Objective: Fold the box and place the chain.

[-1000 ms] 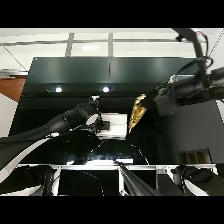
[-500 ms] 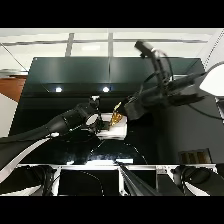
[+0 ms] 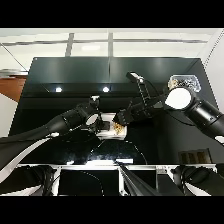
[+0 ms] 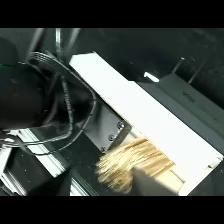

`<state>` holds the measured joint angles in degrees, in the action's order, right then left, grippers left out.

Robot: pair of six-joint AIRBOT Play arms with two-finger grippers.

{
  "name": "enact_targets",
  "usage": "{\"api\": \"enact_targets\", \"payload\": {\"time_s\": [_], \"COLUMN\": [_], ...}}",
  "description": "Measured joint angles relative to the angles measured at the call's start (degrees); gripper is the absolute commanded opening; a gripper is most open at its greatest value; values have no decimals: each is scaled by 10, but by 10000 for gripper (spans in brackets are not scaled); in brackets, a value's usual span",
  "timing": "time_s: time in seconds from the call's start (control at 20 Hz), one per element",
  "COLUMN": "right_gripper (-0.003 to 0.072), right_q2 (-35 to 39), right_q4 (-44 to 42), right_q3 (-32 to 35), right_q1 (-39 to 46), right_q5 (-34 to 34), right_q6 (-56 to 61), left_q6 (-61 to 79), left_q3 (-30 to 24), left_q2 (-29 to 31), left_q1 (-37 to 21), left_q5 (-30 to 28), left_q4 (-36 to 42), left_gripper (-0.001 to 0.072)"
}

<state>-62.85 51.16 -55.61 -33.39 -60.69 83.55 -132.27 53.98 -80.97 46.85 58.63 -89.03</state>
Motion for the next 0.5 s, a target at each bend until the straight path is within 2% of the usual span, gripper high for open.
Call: {"api": "enact_targets", "payload": {"time_s": [0.2, 0.5], "right_gripper": [450, 450], "right_q2": [26, 110], "right_q4": [17, 169], "right_q3": [5, 24], "right_q1": [46, 159], "right_q5": [-37, -114], "right_q6": [-5, -15], "left_q6": [0, -25], "left_q3": [0, 0], "left_q2": [0, 0], "left_q1": [0, 0], "left_q5": [0, -10], "left_q4": [0, 0], "left_gripper": [28, 30]}}
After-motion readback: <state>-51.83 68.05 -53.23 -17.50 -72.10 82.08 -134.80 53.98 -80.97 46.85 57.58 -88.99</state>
